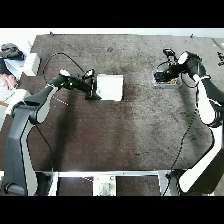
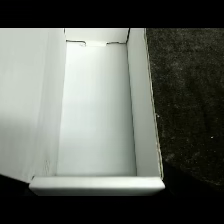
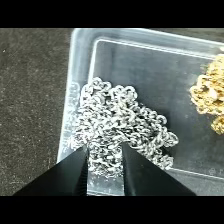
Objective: Fold the box and place the chain.
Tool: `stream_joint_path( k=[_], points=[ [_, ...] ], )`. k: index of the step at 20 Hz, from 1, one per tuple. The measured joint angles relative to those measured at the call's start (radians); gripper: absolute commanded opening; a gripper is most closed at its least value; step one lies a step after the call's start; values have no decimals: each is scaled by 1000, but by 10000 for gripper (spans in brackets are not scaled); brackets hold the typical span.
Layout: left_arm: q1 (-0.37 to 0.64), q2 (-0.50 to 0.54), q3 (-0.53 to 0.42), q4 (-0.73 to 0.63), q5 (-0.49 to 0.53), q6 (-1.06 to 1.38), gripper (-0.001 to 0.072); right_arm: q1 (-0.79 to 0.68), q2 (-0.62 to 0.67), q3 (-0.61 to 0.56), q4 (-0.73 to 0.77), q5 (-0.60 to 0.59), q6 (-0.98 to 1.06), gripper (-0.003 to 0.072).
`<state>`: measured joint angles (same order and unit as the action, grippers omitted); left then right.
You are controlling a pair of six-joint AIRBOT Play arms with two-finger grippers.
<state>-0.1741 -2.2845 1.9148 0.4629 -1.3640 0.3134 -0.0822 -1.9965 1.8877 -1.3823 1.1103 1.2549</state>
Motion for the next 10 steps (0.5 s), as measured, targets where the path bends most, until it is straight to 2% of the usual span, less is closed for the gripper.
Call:
stream_joint_path(
  k=[4,6,10],
  points=[
    [0,0,0,0,0,0,405,6,-8,0,-2,-3,-24,219],
    [0,0,0,0,0,0,405,12,-13,0,-2,-3,-45,9],
    [0,0,0,0,0,0,405,19,-16,0,-16,-11,-77,8]
  ],
)
